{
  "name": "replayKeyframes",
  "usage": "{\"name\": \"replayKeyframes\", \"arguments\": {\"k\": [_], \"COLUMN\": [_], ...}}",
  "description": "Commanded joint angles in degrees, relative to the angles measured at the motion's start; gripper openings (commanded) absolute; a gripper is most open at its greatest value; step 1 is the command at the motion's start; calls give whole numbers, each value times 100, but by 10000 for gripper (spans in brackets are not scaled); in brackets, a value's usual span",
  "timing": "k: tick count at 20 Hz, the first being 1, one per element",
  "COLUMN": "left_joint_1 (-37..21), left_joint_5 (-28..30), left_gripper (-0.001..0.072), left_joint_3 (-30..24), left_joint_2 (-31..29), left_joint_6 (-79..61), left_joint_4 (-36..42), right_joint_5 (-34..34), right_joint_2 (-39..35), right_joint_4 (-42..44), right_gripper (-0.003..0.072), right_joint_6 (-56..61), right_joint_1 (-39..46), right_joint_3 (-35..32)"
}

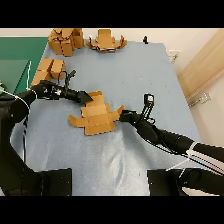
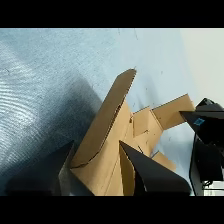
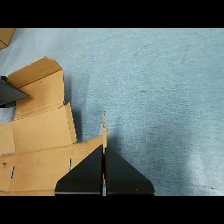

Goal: Fold the box.

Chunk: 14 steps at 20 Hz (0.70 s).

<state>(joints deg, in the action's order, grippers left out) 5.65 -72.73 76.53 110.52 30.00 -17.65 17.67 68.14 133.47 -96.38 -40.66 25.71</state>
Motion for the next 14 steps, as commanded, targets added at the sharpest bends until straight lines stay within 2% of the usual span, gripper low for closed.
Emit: {"name": "replayKeyframes", "arguments": {"k": [1,5,9,10,11,13,14], "left_joint_1": [-98,-166,-175,-175,-175,-175,-173], "left_joint_5": [-55,-409,-636,-636,-632,-610,-562], "left_gripper": [436,435,427,312,283,282,231], "left_joint_3": [52,59,57,59,57,57,59], "left_joint_2": [42,42,42,42,42,42,42], "left_joint_6": [122,136,225,234,232,210,203], "left_joint_4": [-24,2,-507,-509,-509,-507,-509], "right_joint_5": [2,2,2,0,0,2,2], "right_joint_2": [2,0,2,2,2,2,2], "right_joint_4": [-15,-13,33,33,35,50,50], "right_gripper": [4,4,4,4,4,4,4], "right_joint_6": [-2,-2,-2,-2,0,0,0], "right_joint_1": [-2,-2,-2,-2,-2,-2,-2], "right_joint_3": [4,4,4,4,4,4,4]}}
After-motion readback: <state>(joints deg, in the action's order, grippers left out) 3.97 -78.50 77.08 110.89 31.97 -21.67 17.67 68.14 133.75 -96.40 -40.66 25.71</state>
